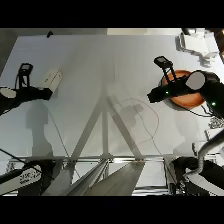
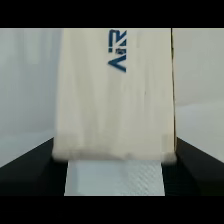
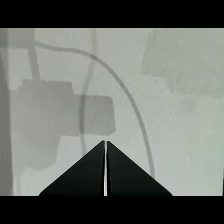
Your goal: Fold the box and place the chain.
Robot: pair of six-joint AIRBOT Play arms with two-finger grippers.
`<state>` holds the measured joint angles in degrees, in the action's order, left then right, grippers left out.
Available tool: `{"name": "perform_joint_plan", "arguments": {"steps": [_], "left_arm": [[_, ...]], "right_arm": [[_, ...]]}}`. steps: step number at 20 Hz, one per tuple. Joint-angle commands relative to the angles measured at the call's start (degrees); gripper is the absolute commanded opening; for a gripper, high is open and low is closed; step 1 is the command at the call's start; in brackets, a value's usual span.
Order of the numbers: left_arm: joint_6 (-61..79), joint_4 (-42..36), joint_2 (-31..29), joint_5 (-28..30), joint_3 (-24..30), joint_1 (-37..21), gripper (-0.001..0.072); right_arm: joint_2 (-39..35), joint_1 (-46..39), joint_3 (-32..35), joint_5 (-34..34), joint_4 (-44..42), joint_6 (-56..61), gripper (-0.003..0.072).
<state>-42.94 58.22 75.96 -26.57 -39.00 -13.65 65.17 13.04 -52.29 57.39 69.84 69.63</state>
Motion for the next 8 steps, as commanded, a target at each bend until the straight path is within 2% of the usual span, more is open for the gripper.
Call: {"name": "perform_joint_plan", "arguments": {"steps": [1,2,5,8], "left_arm": [[0.5,-0.33,4.46,2.25,0.55,0.04,0.0512],[0.5,-0.33,4.31,2.64,0.55,0.07,0.0694],[0.5,0.63,1.49,1.68,0.52,0.07,0.0698],[0.5,0.72,-3.89,1.07,0.52,0.04,0.0698]], "right_arm": [[-0.02,-0.02,-0.02,0.02,0.0,0.0,0.001],[-0.02,-0.02,-0.02,0.02,0.0,0.0,0.001],[-0.02,-0.02,0.0,0.02,0.0,0.0,0.001],[-0.02,-0.02,-0.02,0.02,0.0,0.0,0.001]]}}
